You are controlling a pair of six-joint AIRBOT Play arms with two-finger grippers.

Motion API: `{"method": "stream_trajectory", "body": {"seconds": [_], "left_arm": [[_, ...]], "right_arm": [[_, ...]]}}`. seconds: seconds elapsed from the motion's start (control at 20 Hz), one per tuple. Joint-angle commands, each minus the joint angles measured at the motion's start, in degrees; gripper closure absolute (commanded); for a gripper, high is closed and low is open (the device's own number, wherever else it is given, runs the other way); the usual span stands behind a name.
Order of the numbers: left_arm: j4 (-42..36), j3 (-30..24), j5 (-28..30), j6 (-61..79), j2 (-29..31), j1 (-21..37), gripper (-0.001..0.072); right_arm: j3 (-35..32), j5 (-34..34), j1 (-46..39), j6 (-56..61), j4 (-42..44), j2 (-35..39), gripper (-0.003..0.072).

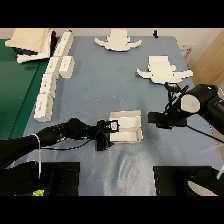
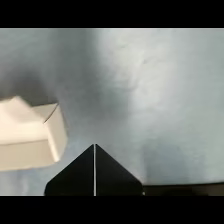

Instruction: Fold the box.

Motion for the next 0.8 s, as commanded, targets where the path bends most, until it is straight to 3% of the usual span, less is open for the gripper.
{"method": "stream_trajectory", "body": {"seconds": [0.0, 0.1, 0.25, 0.35, 0.55, 0.75], "left_arm": [[0.0, 0.0, 0.02, 0.0, -0.02, 0.02, 0.0185], [0.0, 0.0, 0.04, 0.02, -0.02, 0.02, 0.0185], [-0.02, 0.0, 0.02, 0.0, -0.02, 0.02, 0.0185], [0.0, 0.0, 0.04, 0.0, -0.02, 0.02, 0.0185], [0.0, 0.0, 0.02, 0.0, -0.02, 0.02, 0.0185], [0.0, 0.0, 0.04, 0.0, -0.02, 0.02, 0.0185]], "right_arm": [[0.07, -4.09, -13.33, -17.55, 7.87, -5.53, 0.0679], [0.68, -5.79, -21.33, -31.45, 23.78, -12.94, 0.0683], [3.37, -2.91, -28.68, -48.72, 51.52, -24.7, 0.0684], [6.01, -1.64, -29.7, -53.57, 61.0, -30.25, 0.0684], [11.78, 4.66, -28.06, -54.27, 63.32, -36.79, 0.0684], [12.13, 10.47, -24.09, -55.71, 61.42, -36.98, 0.0684]]}}
